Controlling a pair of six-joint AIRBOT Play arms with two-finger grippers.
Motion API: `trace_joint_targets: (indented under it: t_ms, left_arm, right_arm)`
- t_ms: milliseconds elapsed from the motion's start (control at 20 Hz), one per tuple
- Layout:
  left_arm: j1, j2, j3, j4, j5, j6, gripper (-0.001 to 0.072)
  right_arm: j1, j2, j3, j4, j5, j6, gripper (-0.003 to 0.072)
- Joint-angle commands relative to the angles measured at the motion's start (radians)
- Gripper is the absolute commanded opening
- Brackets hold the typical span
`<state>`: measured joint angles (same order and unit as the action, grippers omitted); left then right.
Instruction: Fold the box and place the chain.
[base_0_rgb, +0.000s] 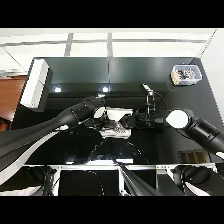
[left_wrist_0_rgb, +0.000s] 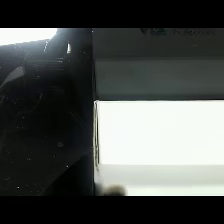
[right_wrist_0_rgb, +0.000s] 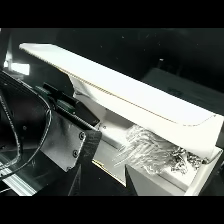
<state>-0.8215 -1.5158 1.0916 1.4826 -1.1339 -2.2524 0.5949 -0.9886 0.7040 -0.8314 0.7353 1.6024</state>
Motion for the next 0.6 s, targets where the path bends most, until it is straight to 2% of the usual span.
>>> trace_joint_targets:
  t_ms: [0, 300, 450, 550]
  left_arm:
    - [0.0, 0.0, 0.0, 0.001, 0.0, 0.0, 0.0027]
    - [0.001, 0.0, 0.0, -0.003, -0.002, 0.0, 0.0028]
    - [0.002, 0.0, 0.0, -0.006, 0.004, 0.0, 0.0028]
    - [0.003, 0.0, 0.0, 0.002, 0.006, 0.002, 0.0028]
  right_arm:
    - [-0.006, 0.001, -0.001, -0.03, 0.03, 0.002, 0.0324]
    - [-0.089, 0.034, 0.0, -0.258, 0.226, 0.002, 0.0324]
    - [-0.086, 0.034, -0.001, -0.305, 0.245, 0.002, 0.0323]
    - [-0.086, 0.034, -0.001, -0.301, 0.212, 0.002, 0.0324]
